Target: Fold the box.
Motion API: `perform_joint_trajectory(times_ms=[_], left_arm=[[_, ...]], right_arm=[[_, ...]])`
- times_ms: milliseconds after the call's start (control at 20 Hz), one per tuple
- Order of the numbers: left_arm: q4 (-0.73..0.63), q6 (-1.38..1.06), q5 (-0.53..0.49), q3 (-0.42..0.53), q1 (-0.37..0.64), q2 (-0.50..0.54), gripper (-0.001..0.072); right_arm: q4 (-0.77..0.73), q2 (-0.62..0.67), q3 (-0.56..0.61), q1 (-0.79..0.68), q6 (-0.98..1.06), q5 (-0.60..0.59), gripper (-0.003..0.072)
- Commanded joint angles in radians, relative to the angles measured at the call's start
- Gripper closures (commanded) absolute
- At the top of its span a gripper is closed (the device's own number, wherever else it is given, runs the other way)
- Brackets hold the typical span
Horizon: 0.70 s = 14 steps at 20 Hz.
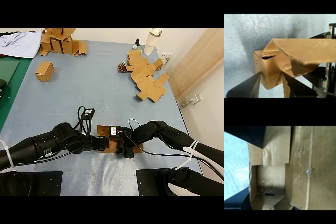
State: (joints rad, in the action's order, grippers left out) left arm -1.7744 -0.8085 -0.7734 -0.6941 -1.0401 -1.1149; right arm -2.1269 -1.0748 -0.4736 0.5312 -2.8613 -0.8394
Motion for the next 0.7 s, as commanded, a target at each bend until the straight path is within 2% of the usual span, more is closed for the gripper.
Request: perform_joint_trajectory(times_ms=[0,450,650], left_arm=[[0.069,0.043,-0.026,-0.049,-0.002,-0.031,0.0291],[0.098,0.113,-0.063,-0.068,-0.039,-0.034,0.0291],[0.204,0.234,-0.188,-0.125,-0.069,-0.084,0.0291]], right_arm=[[0.0,0.0,0.0,0.0,0.0,0.0,0.0347],[0.0,0.0,0.0,0.0,0.0,0.0,0.0347],[0.0,0.0,0.0,0.0,0.0,0.0,0.0347]])
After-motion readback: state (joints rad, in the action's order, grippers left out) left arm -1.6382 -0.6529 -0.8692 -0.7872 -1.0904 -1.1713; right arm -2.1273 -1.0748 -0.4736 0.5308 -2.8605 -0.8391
